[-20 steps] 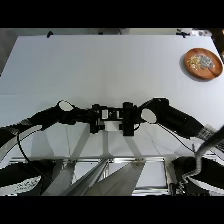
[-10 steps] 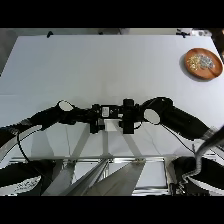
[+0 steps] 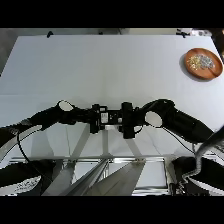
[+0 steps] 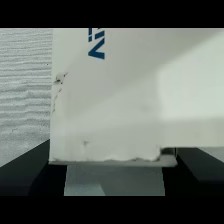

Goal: Fold the box and place the chain.

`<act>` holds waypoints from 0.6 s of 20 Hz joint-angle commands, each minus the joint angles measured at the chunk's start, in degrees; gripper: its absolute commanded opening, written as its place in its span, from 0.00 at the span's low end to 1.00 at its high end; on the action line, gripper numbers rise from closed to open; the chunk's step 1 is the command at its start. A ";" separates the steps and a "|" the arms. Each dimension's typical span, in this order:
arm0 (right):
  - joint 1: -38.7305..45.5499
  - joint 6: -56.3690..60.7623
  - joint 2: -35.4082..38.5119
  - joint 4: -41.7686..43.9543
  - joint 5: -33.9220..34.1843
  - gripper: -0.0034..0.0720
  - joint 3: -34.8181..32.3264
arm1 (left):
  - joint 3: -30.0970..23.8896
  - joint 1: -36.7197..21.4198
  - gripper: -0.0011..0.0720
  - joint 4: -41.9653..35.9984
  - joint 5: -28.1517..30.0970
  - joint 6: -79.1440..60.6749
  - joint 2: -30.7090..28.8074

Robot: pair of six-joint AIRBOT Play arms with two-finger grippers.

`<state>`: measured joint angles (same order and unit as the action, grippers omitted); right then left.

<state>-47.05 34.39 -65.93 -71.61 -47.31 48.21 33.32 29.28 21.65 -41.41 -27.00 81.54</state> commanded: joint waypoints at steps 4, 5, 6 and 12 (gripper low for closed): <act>-0.44 0.28 -2.19 0.07 1.46 0.50 -0.15 | 0.02 0.04 0.55 0.00 0.00 -0.02 -0.04; -0.44 0.28 -2.36 0.02 1.49 0.50 -0.15 | 0.02 0.02 0.55 0.00 0.00 0.00 -0.04; -0.42 0.28 -2.36 0.02 1.49 0.50 -0.15 | 0.02 0.02 0.55 0.02 0.00 0.00 -0.04; 1.01 1.70 -2.34 -0.39 1.09 0.50 -0.13 | 0.02 0.02 0.55 0.00 0.00 0.00 -0.04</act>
<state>-46.48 35.55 -68.20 -71.75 -45.98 48.07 33.32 29.28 21.65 -41.41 -27.00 81.54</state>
